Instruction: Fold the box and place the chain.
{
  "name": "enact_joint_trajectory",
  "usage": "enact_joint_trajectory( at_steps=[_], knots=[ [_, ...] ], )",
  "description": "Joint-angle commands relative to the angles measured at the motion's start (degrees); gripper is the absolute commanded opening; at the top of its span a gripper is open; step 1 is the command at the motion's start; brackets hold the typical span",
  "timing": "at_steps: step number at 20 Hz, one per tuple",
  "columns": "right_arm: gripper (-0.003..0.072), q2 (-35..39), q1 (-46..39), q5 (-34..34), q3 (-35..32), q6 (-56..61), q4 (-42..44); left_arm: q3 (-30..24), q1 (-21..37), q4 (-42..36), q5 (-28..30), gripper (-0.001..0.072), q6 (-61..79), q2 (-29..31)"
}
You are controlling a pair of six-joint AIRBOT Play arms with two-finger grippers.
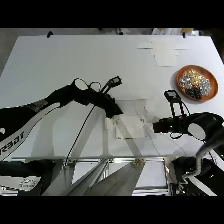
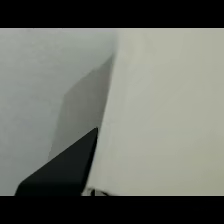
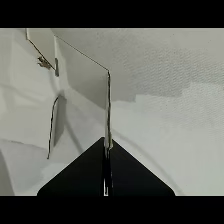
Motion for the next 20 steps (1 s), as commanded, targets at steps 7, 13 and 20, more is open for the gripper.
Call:
enact_joint_trajectory(
  at_steps=[7,13,20],
  knots=[
    [0.0016,0.2,0.1,-0.2,0.0,0.0,0.1,0.0,-0.2,6.1,1.5,0.0006,5.2,0.2],
    [0.0016,0.2,0.1,-0.2,0.0,0.0,0.1,0.0,-0.3,6.7,5.7,0.0007,7.2,2.5],
    [0.0129,0.7,0.1,0.5,0.9,-1.4,0.1,0.0,-0.3,5.7,0.7,0.0000,10.1,2.6]
  ],
)
